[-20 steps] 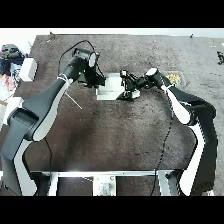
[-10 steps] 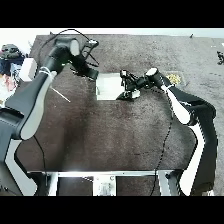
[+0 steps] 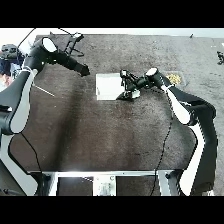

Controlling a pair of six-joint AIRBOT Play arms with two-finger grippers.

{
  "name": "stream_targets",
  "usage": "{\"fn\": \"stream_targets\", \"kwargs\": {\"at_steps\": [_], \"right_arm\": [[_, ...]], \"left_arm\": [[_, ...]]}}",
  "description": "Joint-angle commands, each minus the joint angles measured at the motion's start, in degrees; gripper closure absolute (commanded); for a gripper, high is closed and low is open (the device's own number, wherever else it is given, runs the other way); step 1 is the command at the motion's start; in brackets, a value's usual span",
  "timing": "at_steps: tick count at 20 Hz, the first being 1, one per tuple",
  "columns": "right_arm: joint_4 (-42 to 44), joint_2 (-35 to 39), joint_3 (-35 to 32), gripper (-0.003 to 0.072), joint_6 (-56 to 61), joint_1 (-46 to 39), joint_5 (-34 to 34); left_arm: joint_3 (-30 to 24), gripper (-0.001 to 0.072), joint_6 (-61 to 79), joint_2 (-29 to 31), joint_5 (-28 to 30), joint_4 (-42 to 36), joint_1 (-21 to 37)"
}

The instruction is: Fold the box and place the chain.

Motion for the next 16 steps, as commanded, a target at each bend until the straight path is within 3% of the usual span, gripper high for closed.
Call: {"fn": "stream_targets", "kwargs": {"at_steps": [1, 4, 8, 12, 16], "right_arm": [[0.02, 0.02, 0.0, 0.026, 0.0, 0.0, 0.02], [0.02, 0.02, 0.0, 0.026, 0.0, 0.0, 0.0], [0.02, 0.02, 0.0, 0.026, 0.0, 0.0, 0.02], [0.02, 0.02, 0.0, 0.026, 0.0, 0.02, 0.04], [0.0, 0.02, 0.0, 0.026, 0.0, 0.02, 0.02]], "left_arm": [[-3.04, 0.0117, 11.28, -0.46, 3.65, -6.27, 1.4], [-9.62, 0.01, 30.86, -0.46, 2.23, -18.34, 3.43], [-17.81, 0.0097, 57.07, -0.5, -6.23, -31.76, 6.62], [-19.91, 0.0098, 61.44, -4.31, -10.08, -32.5, 6.67], [-19.3, 0.0098, 65.13, -7.76, -9.16, -36.11, 6.43]]}}
